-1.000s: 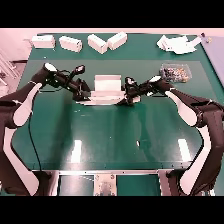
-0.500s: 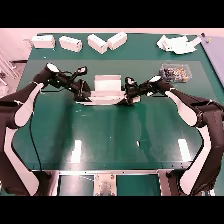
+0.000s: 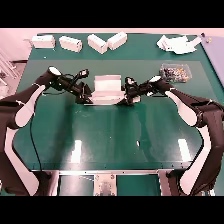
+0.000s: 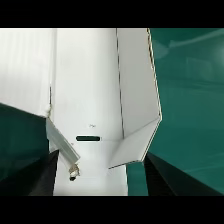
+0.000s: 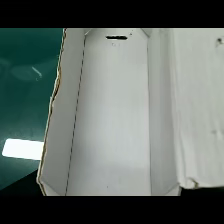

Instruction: Fold the box and place the chain.

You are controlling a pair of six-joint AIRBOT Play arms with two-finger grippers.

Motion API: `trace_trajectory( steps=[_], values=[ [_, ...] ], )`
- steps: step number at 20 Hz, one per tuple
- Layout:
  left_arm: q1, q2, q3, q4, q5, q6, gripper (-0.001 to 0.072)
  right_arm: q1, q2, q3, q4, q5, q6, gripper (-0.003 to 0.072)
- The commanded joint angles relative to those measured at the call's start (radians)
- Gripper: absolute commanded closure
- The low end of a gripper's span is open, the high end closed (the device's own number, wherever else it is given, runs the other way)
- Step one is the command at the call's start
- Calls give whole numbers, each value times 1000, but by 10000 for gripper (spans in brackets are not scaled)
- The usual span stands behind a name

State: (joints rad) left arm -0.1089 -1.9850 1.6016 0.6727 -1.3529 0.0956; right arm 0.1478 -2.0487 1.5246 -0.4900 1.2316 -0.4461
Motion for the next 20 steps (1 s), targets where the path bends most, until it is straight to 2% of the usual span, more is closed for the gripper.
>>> trace_trajectory(
  steps=[1,2,3,13,15,20],
  values=[
    [-5,0,-7,-3,11,14,137,0,0,0,0,0,0,123],
    [-5,0,-7,-2,12,18,145,0,0,0,0,0,0,123],
    [-5,0,-7,-2,11,19,257,0,0,0,0,0,0,123],
    [-5,0,-7,-5,48,48,256,0,0,0,0,0,0,123],
    [-7,0,-7,-15,40,60,422,0,0,0,0,0,0,123],
    [-9,0,-7,-66,33,70,427,0,0,0,0,0,0,123]
  ],
)
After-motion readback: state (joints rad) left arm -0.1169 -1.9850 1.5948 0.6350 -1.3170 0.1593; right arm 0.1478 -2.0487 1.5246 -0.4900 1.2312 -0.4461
